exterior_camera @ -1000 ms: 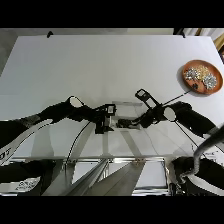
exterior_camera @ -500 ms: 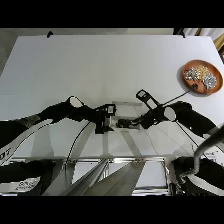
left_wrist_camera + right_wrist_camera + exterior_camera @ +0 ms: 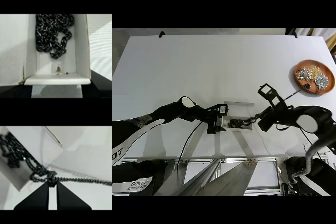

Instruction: Fold the box and place the chain.

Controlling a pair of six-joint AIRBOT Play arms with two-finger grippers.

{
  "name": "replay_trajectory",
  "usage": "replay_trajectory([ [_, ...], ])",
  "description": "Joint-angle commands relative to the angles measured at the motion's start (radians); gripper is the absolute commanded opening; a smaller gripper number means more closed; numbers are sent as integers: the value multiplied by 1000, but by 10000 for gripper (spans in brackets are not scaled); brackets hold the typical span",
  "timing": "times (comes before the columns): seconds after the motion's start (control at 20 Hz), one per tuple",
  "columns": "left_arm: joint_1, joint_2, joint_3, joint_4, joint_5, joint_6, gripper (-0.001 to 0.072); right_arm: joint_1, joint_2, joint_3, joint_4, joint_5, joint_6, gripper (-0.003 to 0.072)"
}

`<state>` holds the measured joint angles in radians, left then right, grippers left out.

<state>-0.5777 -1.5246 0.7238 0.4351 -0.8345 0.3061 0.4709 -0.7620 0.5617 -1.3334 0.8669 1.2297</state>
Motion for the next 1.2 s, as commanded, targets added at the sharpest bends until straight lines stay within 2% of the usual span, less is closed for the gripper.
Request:
replay_trajectory([
  [0.0, 1, 1, 0, 0, 0, 0, 394, 0, 166, 3, 72, 2, 3, 18],
  [0.25, 1, 1, 0, 0, 0, 0, 394, 0, 289, 3, 217, -51, -10, 18],
  [0.4, 1, 1, 0, 0, 0, 0, 394, 17, 290, 11, 294, -65, -35, 18],
  [0.65, 1, 1, 0, 0, 0, 0, 394, 177, 274, 17, 298, -218, -34, 19],
  [0.8, 1, 1, 0, 0, 0, 0, 394, 235, 182, 17, 293, -276, -29, 19],
  [1.15, 1, 1, 0, 0, 0, 0, 394, 240, -142, 17, 299, -276, 31, 19],
])
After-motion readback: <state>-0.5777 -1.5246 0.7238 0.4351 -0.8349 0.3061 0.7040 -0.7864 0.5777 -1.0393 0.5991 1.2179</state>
